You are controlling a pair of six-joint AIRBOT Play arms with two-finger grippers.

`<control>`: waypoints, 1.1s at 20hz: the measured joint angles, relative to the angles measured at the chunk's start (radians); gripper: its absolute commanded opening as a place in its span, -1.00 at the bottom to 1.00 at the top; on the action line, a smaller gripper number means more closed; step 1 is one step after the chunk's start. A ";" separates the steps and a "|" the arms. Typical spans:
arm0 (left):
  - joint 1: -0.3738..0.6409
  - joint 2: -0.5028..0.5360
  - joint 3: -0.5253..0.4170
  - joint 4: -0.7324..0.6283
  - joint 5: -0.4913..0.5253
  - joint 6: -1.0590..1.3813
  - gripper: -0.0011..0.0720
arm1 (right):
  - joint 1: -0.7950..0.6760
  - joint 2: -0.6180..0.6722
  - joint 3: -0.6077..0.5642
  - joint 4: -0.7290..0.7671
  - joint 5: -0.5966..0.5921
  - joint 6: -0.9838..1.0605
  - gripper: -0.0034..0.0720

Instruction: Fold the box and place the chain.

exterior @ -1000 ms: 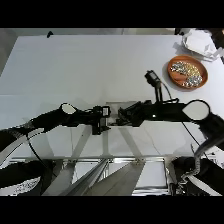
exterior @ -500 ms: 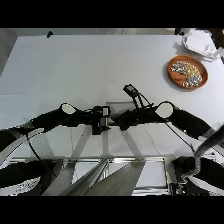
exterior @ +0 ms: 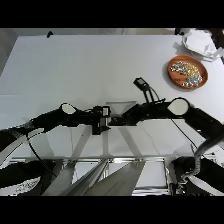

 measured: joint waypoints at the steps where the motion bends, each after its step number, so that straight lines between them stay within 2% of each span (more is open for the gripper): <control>1: 0.000 0.000 0.000 0.000 0.000 0.000 -0.23 | -0.038 0.035 0.000 -0.042 0.034 0.001 -0.39; 3: 0.000 0.000 0.000 0.000 0.000 0.000 -0.23 | -0.111 0.089 0.000 -0.148 0.103 0.002 -0.44; 5: 0.000 0.000 0.000 0.000 0.000 0.000 -0.23 | -0.162 0.113 -0.003 -0.260 0.150 -0.027 -0.36; 8: 0.000 0.000 0.000 0.000 0.000 0.000 -0.23 | -0.190 0.110 -0.037 -0.347 0.161 -0.188 -0.30; 13: 0.000 0.000 0.000 0.000 0.000 0.000 -0.23 | -0.138 0.062 -0.105 -0.383 0.041 -0.469 -0.30; 22: 0.000 0.000 0.000 0.000 0.000 0.000 -0.23 | -0.019 -0.079 -0.130 -0.401 -0.090 -0.566 -0.12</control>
